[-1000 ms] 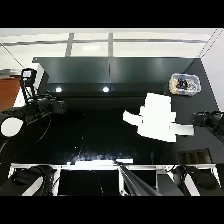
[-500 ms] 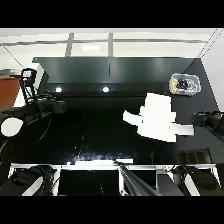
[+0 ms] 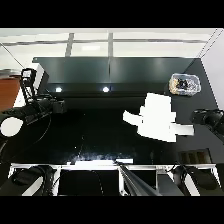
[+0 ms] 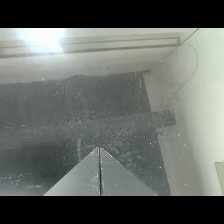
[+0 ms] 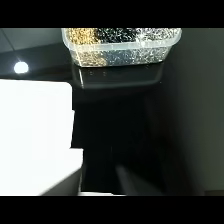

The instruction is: Fold the box and place the chain.

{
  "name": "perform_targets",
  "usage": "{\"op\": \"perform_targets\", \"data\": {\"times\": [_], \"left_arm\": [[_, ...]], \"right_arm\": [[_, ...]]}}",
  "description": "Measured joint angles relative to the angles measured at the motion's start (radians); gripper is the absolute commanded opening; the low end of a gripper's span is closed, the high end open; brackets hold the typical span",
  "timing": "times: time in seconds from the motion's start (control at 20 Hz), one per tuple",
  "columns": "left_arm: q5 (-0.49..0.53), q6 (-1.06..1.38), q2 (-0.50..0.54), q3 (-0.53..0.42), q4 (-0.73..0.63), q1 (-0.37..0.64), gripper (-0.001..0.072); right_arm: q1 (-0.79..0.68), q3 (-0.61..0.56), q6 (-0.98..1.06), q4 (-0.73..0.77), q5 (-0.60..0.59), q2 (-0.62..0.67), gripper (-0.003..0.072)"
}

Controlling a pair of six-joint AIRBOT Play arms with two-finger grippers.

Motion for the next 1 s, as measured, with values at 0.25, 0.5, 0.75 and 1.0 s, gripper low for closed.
{"op": "perform_targets", "data": {"times": [0.25, 0.5, 0.75, 1.0], "left_arm": [[0.055, 0.000, -0.020, -0.001, -0.008, 0.000, 0.0708], [0.080, 0.000, -0.036, -0.001, -0.009, 0.000, 0.0708], [0.088, -0.001, -0.040, -0.001, -0.009, 0.000, 0.0708], [0.089, -0.001, -0.045, -0.001, -0.009, 0.000, 0.0708]], "right_arm": [[-0.045, -0.006, -0.006, -0.072, 0.115, -0.029, 0.0716], [-0.411, 0.023, -0.012, -0.058, 0.072, -0.213, 0.0716], [-0.876, 0.126, -0.535, 0.605, 0.190, -0.550, 0.0715], [-0.991, 0.297, -0.783, 0.806, 0.525, -0.903, 0.0708]]}}
